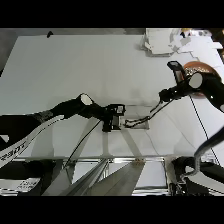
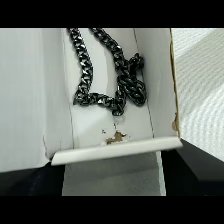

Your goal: Fold the box and place the chain.

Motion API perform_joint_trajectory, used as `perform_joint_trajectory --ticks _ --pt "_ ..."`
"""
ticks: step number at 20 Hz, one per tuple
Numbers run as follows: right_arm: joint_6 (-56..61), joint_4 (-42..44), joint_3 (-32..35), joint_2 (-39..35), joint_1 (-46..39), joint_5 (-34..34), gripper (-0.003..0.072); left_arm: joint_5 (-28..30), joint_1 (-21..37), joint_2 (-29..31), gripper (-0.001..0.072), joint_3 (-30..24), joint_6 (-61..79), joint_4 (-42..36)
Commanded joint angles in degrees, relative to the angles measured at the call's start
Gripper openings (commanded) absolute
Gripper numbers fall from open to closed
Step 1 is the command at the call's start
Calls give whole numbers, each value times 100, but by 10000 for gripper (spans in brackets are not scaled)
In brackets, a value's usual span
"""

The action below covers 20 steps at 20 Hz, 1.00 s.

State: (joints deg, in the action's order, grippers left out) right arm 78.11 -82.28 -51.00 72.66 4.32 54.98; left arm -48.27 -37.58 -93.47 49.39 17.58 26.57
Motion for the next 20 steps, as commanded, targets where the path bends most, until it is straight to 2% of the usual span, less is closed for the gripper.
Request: perform_joint_trajectory --ticks 1,12,13,14,15,18,20 --pt "-15 -94 -4 448 -15 35 296 2 -2 4 88 4 0 2" --pt "-15 -184 -2 835 -9 -168 294 2 -2 4 88 4 0 0" --pt "-13 -184 -2 874 -9 -164 277 2 -2 4 88 4 0 2" --pt "-15 -181 -2 903 -9 -166 207 2 -2 4 88 4 0 2" --pt "-15 -181 -2 914 -9 -170 169 2 -2 4 88 4 0 2" --pt "-15 -184 -2 914 -9 -184 92 2 -2 4 88 4 0 2" --pt "-17 -181 -2 911 -9 -181 76 2 -2 4 88 4 0 2"
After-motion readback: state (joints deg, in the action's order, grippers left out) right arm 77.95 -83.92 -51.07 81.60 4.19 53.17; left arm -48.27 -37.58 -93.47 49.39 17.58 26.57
